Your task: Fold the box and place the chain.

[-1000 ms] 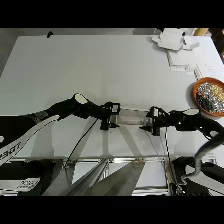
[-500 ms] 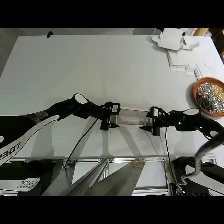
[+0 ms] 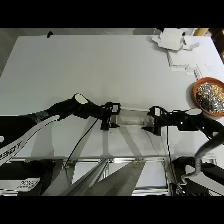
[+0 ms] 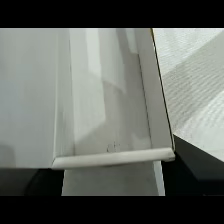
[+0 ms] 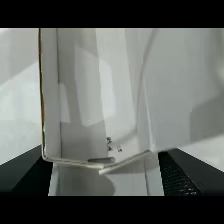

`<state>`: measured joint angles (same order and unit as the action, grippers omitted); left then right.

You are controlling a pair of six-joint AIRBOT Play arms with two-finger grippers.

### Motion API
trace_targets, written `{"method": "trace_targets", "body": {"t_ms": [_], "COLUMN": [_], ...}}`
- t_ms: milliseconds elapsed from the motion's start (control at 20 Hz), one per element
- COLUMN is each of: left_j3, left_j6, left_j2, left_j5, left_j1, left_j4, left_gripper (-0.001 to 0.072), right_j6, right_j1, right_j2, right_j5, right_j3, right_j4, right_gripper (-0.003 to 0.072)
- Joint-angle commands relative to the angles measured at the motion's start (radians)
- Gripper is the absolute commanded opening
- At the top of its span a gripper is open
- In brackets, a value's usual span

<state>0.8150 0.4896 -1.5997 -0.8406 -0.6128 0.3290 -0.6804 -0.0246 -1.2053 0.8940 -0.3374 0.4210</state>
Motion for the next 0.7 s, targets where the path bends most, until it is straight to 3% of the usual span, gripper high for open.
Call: {"method": "trace_targets", "body": {"t_ms": [0, 200, 500, 600, 650], "left_j3": [0.0, 0.0, 0.0, 0.0, 0.0], "left_j6": [0.0, 0.0, 0.0, 0.0, 0.0], "left_j2": [0.0, 0.0, 0.0, 0.0, 0.0], "left_j5": [-0.001, -0.001, -0.001, -0.002, -0.001], "left_j1": [0.0, 0.0, 0.0, 0.0, 0.0], "left_j4": [0.001, 0.001, 0.001, 0.0, 0.001], "left_gripper": [0.0432, 0.0432, 0.0432, 0.0432, 0.0432], "right_j6": [0.088, 0.204, 0.396, 0.396, 0.396], "right_j1": [-0.085, -0.176, -0.182, -0.182, -0.182], "right_j2": [0.088, 0.204, 0.29, 0.357, 0.387], "right_j5": [0.042, 0.124, 0.166, 0.166, 0.17], "right_j3": [-0.001, -0.001, -0.001, -0.001, -0.001], "right_j4": [0.096, 0.171, 0.261, 0.247, 0.231], "right_gripper": [0.0683, 0.0674, 0.063, 0.0508, 0.0504]}}
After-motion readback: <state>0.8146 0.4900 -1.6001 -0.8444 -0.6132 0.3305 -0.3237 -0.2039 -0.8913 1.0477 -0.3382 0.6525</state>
